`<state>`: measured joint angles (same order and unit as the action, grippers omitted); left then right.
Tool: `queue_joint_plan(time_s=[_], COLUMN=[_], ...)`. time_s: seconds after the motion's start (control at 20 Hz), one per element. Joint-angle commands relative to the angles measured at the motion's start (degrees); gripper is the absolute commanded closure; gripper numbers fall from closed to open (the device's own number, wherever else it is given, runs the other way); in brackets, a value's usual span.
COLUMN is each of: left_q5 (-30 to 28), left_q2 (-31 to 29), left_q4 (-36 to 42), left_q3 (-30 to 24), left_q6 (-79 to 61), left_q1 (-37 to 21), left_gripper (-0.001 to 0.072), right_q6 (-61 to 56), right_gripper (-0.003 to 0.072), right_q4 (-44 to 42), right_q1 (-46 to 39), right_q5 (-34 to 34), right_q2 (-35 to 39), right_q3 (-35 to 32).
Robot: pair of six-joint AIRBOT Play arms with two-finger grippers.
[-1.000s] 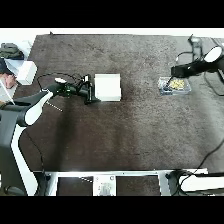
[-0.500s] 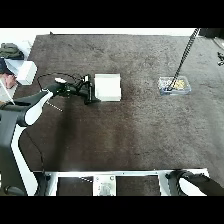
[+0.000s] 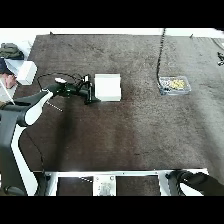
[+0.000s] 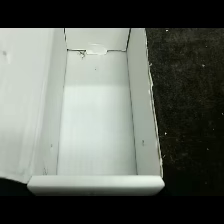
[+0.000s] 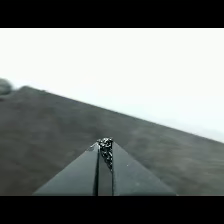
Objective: Fold the box and place the chain.
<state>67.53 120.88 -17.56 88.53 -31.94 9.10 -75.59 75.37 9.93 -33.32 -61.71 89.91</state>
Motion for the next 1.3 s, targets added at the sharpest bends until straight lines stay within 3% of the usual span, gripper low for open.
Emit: queue_joint_plan(time_s=[0.0, 0.35, 0.8, 0.85, 0.9, 0.95, 1.0, 1.25], left_q5=[0.0, 0.0, 0.0, 0.0, 0.0, 0.0, 0.0, 0.0], left_q2=[0.0, 0.0, 0.0, 0.0, 0.0, 0.0, 0.0, 0.0], left_q4=[0.0, 0.0, 0.0, 0.0, 0.0, 0.0, 0.0, 0.0], left_q3=[0.0, 0.0, 0.0, 0.0, 0.0, 0.0, 0.0, 0.0], left_q6=[0.0, 0.0, 0.0, 0.0, 0.0, 0.0, 0.0, 0.0], left_q1=[0.0, 0.0, 0.0, 0.0, 0.0, 0.0, 0.0, 0.0], left_gripper=[0.0475, 0.0475, 0.0475, 0.0475, 0.0475, 0.0475, 0.0475, 0.0475], right_q6=[0.0, 0.0, -0.1, -0.1, 0.0, 0.0, -0.1, -0.1], right_gripper=[0.0707, 0.0707, 0.0704, 0.0589, 0.0288, 0.0298, 0.0429, 0.0431], right_q4=[-2.1, -5.8, -8.7, -8.5, -8.3, -8.0, -7.6, -7.0], right_q1=[6.1, 11.6, 11.4, 11.2, 10.6, 9.8, 8.5, -2.4], right_q5=[1.6, -2.9, -1.7, -1.9, -2.6, -3.7, -5.7, -18.4], right_q2=[-4.5, -15.3, -27.4, -28.1, -28.3, -28.1, -27.6, -22.4], right_q3=[0.1, -0.4, -7.0, -7.0, -7.0, -7.0, -7.0, -11.7])
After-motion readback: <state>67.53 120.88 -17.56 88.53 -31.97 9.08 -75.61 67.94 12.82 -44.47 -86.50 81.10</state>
